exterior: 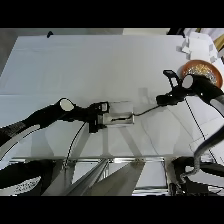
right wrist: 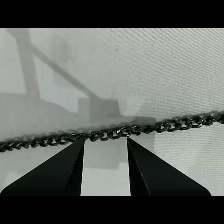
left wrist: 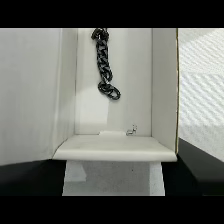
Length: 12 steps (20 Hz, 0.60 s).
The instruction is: Fold the box and place the chain.
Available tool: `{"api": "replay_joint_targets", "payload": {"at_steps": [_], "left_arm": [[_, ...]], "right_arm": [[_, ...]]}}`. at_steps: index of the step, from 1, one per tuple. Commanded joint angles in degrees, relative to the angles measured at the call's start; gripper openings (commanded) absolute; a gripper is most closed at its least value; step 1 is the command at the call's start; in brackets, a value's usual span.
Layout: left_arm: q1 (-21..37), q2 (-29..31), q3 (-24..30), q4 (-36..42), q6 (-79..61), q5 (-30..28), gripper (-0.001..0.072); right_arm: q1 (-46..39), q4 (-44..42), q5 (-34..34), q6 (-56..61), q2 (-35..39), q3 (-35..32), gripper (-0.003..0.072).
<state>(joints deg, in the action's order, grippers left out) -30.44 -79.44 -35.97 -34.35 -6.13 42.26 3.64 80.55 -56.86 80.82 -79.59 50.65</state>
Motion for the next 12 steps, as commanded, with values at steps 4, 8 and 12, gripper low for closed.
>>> {"api": "replay_joint_targets", "payload": {"at_steps": [4,8,12], "left_arm": [[0.0,0.0,0.0,0.0,0.0,0.0,0.0009],[0.0,0.0,0.0,0.0,0.0,0.0,0.0009],[0.0,0.0,0.0,0.0,0.0,0.0,0.0009]], "right_arm": [[0.0,0.5,3.3,0.4,-0.1,-3.0,0.03],[0.0,0.4,3.6,0.4,-0.1,-3.0,0.0144],[0.0,0.2,2.7,0.2,0.9,-3.0,0.0017]]}}
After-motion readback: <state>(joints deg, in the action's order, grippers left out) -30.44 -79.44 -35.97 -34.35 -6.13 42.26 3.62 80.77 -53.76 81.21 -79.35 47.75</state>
